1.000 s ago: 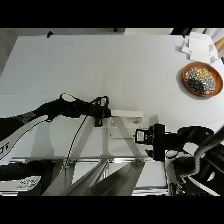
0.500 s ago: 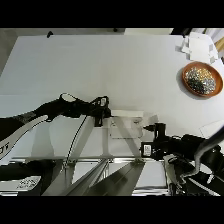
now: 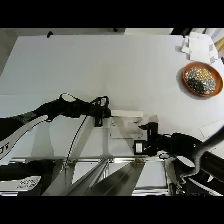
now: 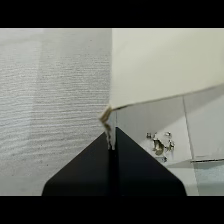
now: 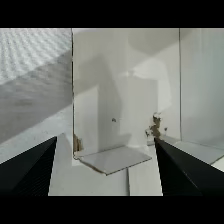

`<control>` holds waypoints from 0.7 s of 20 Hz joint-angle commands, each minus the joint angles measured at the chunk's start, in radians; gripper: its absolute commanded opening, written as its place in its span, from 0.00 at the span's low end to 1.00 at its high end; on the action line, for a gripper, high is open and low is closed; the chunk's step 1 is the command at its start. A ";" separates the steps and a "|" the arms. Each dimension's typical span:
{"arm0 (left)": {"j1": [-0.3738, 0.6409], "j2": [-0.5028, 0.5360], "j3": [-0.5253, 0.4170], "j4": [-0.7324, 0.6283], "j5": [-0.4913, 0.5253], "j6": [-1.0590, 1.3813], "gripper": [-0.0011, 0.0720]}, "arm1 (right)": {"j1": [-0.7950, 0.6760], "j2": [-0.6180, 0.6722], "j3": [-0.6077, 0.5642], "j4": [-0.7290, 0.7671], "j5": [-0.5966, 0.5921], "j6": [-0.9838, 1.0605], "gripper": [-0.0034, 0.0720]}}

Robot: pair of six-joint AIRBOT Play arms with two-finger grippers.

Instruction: Fold the box and place the chain.

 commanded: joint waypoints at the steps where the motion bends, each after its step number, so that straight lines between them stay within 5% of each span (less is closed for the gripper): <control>1: 0.000 0.000 0.001 0.000 0.000 0.000 0.03 | 0.001 -0.075 -0.002 -0.003 -0.063 -0.043 0.95; 5: 0.000 0.000 0.001 0.000 0.000 0.000 0.03 | -0.069 -0.074 0.000 0.019 -0.075 -0.043 0.95; 14: 0.000 0.000 0.001 0.000 0.000 0.000 0.03 | -0.254 -0.074 0.082 0.315 -0.032 -0.284 0.95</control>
